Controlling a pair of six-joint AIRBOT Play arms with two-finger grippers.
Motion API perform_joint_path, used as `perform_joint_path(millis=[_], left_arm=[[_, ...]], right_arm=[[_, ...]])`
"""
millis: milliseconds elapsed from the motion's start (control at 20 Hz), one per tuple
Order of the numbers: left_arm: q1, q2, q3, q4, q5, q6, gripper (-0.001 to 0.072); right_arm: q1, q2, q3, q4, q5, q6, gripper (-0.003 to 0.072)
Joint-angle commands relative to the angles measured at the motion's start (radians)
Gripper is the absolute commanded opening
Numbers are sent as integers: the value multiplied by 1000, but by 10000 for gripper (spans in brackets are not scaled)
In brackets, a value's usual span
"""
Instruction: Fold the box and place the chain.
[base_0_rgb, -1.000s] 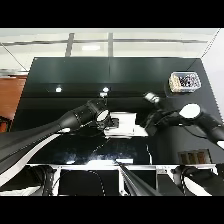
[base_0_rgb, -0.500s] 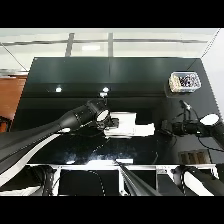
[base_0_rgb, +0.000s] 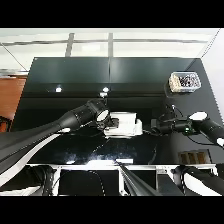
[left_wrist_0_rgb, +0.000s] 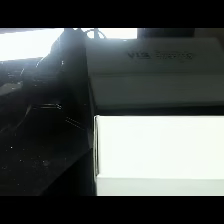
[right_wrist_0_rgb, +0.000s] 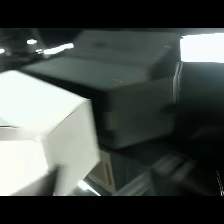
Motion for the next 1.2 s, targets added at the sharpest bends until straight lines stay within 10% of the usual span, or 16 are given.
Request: perform_joint_path(millis=[0,250,400,750,1150], left_arm=[[0,0,1,0,0,0,28],[0,0,1,0,0,0,28],[0,0,1,0,0,0,28],[0,0,1,0,0,0,28],[0,0,1,0,1,0,28]], right_arm=[[16,-7,58,29,78,-14,678],[124,-7,76,47,51,15,666],[224,-7,111,10,-50,105,538],[509,-7,292,-553,-177,688,529],[662,-89,425,-828,-80,996,464]])
